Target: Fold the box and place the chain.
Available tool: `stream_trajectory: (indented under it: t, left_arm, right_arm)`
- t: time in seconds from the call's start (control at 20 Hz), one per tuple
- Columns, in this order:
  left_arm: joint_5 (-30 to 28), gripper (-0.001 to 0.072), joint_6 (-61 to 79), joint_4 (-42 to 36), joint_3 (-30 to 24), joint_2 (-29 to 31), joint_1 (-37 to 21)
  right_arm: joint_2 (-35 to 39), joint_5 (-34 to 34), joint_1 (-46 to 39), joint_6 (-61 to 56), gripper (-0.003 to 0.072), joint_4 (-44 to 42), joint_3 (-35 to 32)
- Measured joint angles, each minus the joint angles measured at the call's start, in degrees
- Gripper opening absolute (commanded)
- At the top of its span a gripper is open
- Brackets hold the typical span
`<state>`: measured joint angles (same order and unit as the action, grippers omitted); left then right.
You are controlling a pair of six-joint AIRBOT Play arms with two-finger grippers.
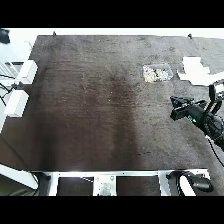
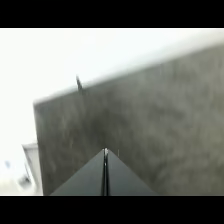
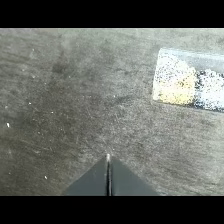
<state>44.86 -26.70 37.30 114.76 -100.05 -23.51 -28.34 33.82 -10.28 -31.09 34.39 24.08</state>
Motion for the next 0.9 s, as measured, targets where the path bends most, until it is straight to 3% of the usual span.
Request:
stream_trajectory:
  t: [0.15,0.3,0.7,0.9]
  left_arm:
    - [-6.08,0.0011,1.33,-1.79,-6.75,8.98,3.98]
    - [-13.44,0.0011,4.2,-4.81,-17.84,19.04,8.59]
    - [-28.39,0.0012,14.1,-14.36,-59.08,48.54,19.93]
    - [-31.78,0.0012,16.22,-16.85,-79.21,64.32,25.49]
  right_arm:
    - [0.76,-0.02,0.0,-0.9,0.0016,-1.05,-0.02]
    - [3.04,-1.22,0.0,-1.22,0.0016,-1.64,-0.02]
    - [8.94,-4.04,0.0,-2.45,0.0015,-0.72,-0.42]
    - [12.0,-4.31,0.0,-2.95,0.0015,0.55,-1.75]
